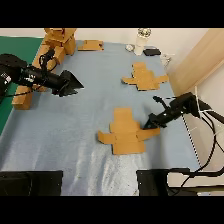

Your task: Fold the box.

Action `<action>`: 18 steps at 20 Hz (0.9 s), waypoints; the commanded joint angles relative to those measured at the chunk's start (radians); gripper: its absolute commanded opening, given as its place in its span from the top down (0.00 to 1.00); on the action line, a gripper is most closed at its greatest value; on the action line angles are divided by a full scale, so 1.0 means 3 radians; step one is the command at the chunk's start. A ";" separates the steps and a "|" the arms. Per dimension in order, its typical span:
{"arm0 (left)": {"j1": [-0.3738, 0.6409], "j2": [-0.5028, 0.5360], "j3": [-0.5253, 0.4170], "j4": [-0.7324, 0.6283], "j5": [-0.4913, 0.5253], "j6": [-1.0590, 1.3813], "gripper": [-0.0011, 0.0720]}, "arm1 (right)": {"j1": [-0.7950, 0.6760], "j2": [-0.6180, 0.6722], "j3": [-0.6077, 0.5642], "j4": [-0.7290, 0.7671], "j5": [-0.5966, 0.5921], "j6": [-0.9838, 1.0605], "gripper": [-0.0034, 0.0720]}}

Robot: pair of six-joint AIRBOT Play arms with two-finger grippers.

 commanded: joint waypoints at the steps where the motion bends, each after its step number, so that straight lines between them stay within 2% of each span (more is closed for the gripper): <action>1: 0.0000 -0.0001 -0.0001 -0.0350 -0.0276 0.0142 0.28 | 0.0601 0.0000 -0.0001 0.0665 0.0797 -0.0051 0.95; 2: 0.0000 -0.0001 -0.0001 -0.0329 -0.0333 0.0145 0.43 | 0.0741 0.0000 -0.0001 0.0706 0.0955 -0.0048 0.95; 3: 0.0000 -0.0001 -0.0001 -0.0308 -0.0378 0.0150 0.67 | 0.0875 0.0000 -0.0001 0.0704 0.1058 -0.0046 0.95; 4: 0.0000 -0.0001 -0.0001 -0.0309 -0.0450 0.0161 0.69 | 0.0980 0.0000 -0.0003 0.0692 0.1059 -0.0046 0.95; 5: 0.0000 -0.0001 -0.0001 -0.0309 -0.0514 0.0167 0.69 | 0.1054 0.0000 -0.0003 0.0674 0.1002 -0.0045 0.83; 6: 0.0000 -0.0001 -0.0001 -0.0309 -0.0556 0.0207 0.68 | 0.1097 0.0000 -0.0003 0.0657 0.0945 -0.0025 0.51; 7: 0.0001 -0.0001 -0.0001 -0.0308 -0.0561 0.0242 0.51 | 0.1108 0.0000 -0.0003 0.0645 0.0881 0.0058 0.47; 8: 0.0013 -0.0001 -0.0001 -0.0308 -0.0556 0.0276 0.32 | 0.1108 0.0000 -0.0003 0.0613 0.0814 0.0120 0.48; 9: 0.0023 -0.0001 -0.0001 -0.0306 -0.0554 0.0312 0.31 | 0.1108 0.0000 -0.0003 0.0563 0.0749 0.0198 0.52; 10: 0.0033 -0.0001 -0.0001 -0.0306 -0.0557 0.0327 0.32 | 0.1108 0.0000 -0.0003 0.0516 0.0684 0.0245 0.61; 14: 0.0118 -0.0003 -0.0001 -0.0298 -0.0614 0.0398 0.31 | 0.1108 0.0000 -0.0003 0.0473 0.0490 0.0301 0.61; 18: 0.0296 -0.0003 -0.0001 -0.0244 -0.0619 0.0397 0.32 | 0.1106 0.0000 -0.0003 0.0071 0.0510 0.0633 0.60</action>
